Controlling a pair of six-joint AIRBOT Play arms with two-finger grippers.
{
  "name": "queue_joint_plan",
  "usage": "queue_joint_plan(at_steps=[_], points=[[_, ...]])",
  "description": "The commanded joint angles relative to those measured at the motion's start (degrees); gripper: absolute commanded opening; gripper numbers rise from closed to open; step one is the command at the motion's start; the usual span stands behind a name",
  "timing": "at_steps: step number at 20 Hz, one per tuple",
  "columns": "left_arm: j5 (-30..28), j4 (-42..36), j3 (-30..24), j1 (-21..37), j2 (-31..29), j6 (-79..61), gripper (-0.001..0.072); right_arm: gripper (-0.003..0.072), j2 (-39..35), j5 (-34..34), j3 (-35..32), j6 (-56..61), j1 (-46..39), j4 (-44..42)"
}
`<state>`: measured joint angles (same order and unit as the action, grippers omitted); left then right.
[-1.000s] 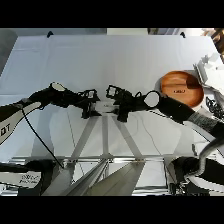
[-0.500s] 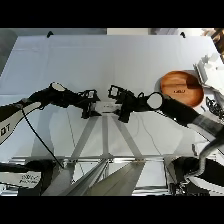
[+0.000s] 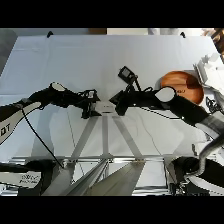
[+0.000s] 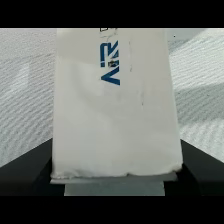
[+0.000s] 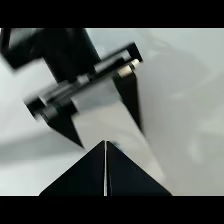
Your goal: Fold the box and place the chain.
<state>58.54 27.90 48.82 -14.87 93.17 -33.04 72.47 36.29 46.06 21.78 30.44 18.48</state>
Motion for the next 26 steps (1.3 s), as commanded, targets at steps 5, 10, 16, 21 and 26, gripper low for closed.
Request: queue_joint_plan(at_steps=[5, 10, 16, 21, 26], points=[[-0.02, 0.00, 0.00, 0.00, -0.02, 0.00, 0.0276, 0.0008, 13.07, 11.93, 0.00, 4.28, -1.46, -9.88], [-0.02, 0.00, 0.00, 0.00, -0.02, 0.00, 0.0276, 0.0009, 15.06, 9.75, 0.00, 6.95, -1.46, -3.08], [-0.02, 0.00, 0.00, 0.00, -0.02, 0.00, 0.0276, 0.0009, 14.88, 8.85, 0.02, 6.88, -1.62, -1.79], [-0.02, 0.00, 0.00, 0.00, -0.02, 0.00, 0.0276, 0.0009, 8.50, 8.92, 0.90, 6.88, -4.79, -1.79], [-0.02, 0.00, 0.00, 0.00, -0.02, 0.00, 0.0276, 0.0010, -4.52, 9.16, 1.79, 6.93, -13.88, -0.76]])
